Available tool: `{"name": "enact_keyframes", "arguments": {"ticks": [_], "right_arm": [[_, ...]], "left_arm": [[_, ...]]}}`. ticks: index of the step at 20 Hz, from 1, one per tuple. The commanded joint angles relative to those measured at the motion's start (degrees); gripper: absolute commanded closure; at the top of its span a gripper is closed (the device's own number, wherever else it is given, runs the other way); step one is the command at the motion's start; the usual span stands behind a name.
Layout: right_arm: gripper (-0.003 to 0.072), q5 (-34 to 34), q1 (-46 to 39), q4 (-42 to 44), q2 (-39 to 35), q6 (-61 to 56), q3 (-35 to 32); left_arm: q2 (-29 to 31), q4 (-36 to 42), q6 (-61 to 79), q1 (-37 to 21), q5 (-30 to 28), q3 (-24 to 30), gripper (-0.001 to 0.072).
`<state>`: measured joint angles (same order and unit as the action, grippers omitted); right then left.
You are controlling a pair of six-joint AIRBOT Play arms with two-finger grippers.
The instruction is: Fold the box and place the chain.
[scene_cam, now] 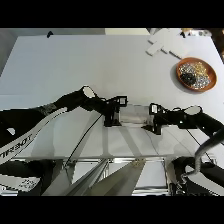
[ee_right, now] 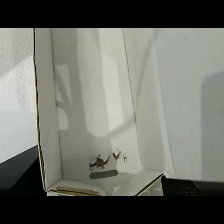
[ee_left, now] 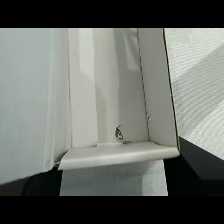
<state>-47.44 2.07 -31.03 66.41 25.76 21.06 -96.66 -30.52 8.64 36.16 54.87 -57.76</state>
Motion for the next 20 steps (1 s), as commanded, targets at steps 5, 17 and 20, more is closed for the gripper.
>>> {"name": "enact_keyframes", "arguments": {"ticks": [5,17,20], "right_arm": [[-0.0001,1.8,0.0,-16.3,-9.5,-14.6,0.0],[0.0082,-8.0,0.0,-19.0,-35.1,-27.5,0.0],[0.0653,-12.2,0.0,-4.3,-36.0,-27.5,0.0]], "left_arm": [[0.1,-0.1,0.1,0.0,-0.2,0.0,0.0539],[0.1,-0.1,0.1,0.0,-0.2,0.0,0.0539],[0.1,-0.1,0.1,0.0,-0.2,0.0,0.0539]]}}
